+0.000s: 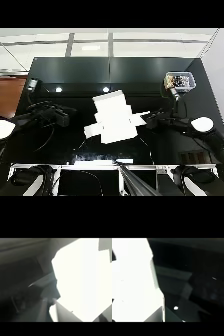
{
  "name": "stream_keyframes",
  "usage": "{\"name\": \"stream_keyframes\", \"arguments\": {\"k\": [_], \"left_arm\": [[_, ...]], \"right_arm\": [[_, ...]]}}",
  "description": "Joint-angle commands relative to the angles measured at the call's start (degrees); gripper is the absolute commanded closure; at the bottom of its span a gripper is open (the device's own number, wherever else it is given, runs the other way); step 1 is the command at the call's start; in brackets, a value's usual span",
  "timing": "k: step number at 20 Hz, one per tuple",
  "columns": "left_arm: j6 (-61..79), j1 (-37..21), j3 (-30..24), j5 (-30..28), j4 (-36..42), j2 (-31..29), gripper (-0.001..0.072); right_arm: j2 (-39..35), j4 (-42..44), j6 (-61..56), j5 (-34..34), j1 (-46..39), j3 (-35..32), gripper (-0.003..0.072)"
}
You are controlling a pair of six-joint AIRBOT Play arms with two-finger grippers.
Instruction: Fold the box and place the chain.
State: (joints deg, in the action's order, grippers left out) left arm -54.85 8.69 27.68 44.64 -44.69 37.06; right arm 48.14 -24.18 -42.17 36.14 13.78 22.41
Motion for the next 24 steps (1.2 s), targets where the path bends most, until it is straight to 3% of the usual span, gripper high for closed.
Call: {"name": "stream_keyframes", "arguments": {"k": [1,4,7,10,13,17,20,23,24], "left_arm": [[-0.46,4.22,-0.02,-5.09,0.09,5.18,-0.0002],[-2.82,5.35,0.28,-7.98,1.60,11.72,-0.0002],[-1.55,3.23,1.86,-0.28,6.67,21.86,0.0000],[17.29,3.21,4.31,6.67,21.49,31.67,-0.0001],[23.52,3.06,8.76,10.84,22.91,38.18,0.0000],[27.08,3.32,15.65,22.05,22.64,46.60,0.0026],[30.05,3.34,18.01,26.80,19.82,49.72,0.0192],[30.53,3.08,18.69,26.80,14.27,49.70,0.0251],[30.64,2.91,18.78,26.60,13.35,49.70,0.0349]], "right_arm": [[-0.83,0.39,0.31,-8.37,8.35,-1.70,0.0677],[-0.83,0.35,-1.75,-7.48,8.85,-1.70,0.0677],[-0.83,0.35,-1.75,-7.45,8.85,-1.70,0.0677],[-0.83,0.35,-1.75,-7.23,8.85,-1.70,0.0677],[-0.83,0.35,-1.79,-7.23,8.85,-1.70,0.0677],[-0.83,0.11,-1.77,-6.56,8.85,-1.70,0.0676],[-0.83,0.11,-1.77,-6.62,8.83,-1.70,0.0676],[-0.83,0.11,-1.77,-6.58,8.85,-1.70,0.0675],[-0.83,0.11,-1.77,-6.56,8.83,-1.70,0.0675]]}}
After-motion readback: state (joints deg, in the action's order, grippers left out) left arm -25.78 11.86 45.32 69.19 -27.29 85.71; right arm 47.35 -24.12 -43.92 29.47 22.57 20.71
